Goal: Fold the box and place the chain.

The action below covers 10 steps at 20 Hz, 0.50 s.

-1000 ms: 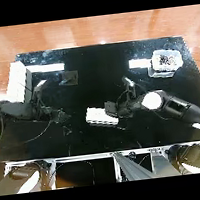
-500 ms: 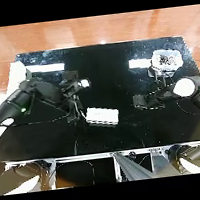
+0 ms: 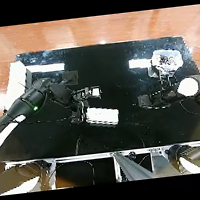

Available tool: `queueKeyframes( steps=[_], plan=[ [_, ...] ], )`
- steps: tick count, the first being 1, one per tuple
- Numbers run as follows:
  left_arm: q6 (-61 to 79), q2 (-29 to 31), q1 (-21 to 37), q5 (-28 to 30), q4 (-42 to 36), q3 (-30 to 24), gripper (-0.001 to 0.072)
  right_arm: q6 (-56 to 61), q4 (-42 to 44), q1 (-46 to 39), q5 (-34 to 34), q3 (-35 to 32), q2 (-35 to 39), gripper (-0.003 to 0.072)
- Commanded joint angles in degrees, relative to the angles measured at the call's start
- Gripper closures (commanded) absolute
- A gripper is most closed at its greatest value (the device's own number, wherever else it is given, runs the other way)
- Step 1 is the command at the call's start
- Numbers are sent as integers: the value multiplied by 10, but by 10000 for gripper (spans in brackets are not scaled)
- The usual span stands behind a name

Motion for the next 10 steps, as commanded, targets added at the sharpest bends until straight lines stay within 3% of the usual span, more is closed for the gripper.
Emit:
queueKeyframes(
  steps=[1,10],
  plan=[
    [24,-2,-1,-3,-15,1,84,0,-2,-1,-3,0,0,654],
    [26,-23,-9,-24,-19,1,84,0,-2,-1,-8,0,0,654]
  ],
)
